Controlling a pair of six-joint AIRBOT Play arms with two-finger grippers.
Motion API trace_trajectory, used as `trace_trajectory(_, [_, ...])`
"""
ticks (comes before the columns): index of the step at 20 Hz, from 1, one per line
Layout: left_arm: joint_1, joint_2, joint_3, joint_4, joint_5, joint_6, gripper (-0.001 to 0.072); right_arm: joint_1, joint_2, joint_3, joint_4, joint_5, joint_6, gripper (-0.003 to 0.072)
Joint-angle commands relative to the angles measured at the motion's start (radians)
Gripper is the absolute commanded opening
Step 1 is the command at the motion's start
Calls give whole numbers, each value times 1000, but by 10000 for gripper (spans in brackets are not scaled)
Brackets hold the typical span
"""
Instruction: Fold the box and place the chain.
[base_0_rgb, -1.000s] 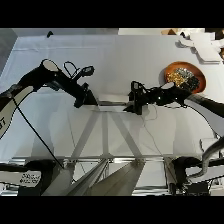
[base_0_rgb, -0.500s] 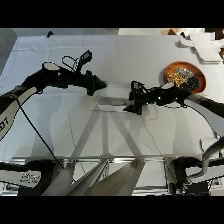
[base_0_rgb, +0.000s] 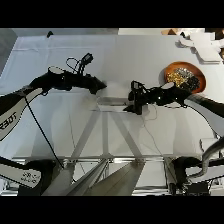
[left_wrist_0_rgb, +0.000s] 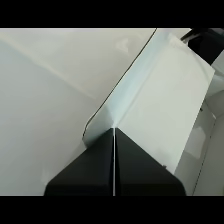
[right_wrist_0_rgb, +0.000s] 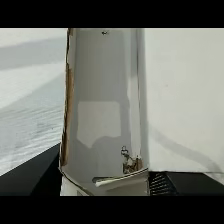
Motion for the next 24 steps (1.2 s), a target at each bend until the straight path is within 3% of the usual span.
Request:
trace_trajectory(1, [0,-5,-11,55,5,-39,5,1,0,0,-1,0,0,461])
trace_trajectory(6, [4,28,-13,35,-76,-37,6,1,0,0,-1,0,0,461])
trace_trajectory(12, [63,181,-13,73,-177,-39,6,1,0,0,-1,0,0,461])
trace_trajectory(16, [68,261,-13,335,-217,-150,6,1,0,0,-1,0,0,461])
trace_trajectory(18, [58,257,-16,475,-253,-237,6,1,0,0,-1,0,0,461])
trace_trajectory(24, [7,195,-55,776,-209,-427,6,1,0,0,-1,0,0,461])
